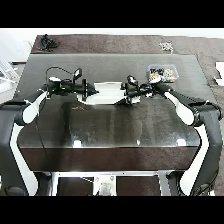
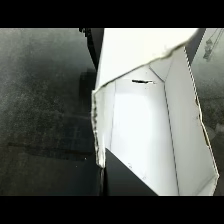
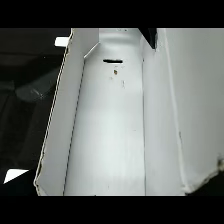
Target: Fold the box and place the chain.
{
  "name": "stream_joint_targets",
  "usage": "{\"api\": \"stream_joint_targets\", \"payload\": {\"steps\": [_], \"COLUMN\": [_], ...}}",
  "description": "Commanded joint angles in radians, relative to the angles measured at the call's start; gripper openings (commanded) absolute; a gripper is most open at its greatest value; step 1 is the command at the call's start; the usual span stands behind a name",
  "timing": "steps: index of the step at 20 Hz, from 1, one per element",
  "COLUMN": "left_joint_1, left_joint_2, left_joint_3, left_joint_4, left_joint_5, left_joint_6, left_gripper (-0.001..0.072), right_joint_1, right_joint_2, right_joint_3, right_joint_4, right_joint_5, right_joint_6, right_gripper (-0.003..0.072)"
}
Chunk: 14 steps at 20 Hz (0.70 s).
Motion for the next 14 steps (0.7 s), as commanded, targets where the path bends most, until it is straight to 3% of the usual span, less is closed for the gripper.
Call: {"api": "stream_joint_targets", "payload": {"steps": [1,13,14], "left_joint_1": [0.000,0.000,0.000], "left_joint_2": [0.000,0.000,0.000], "left_joint_3": [0.000,0.000,0.000], "left_joint_4": [0.000,0.000,0.000], "left_joint_5": [0.000,0.000,0.000], "left_joint_6": [0.001,0.000,0.000], "left_gripper": [0.0020,0.0020,0.0020], "right_joint_1": [0.000,0.000,0.000], "right_joint_2": [-0.003,-0.003,-0.003], "right_joint_3": [0.003,0.010,0.010], "right_joint_4": [0.000,-0.028,-0.034], "right_joint_5": [0.005,0.008,0.014], "right_joint_6": [-0.002,0.003,0.003], "right_gripper": [0.0714,0.0688,0.0629]}}
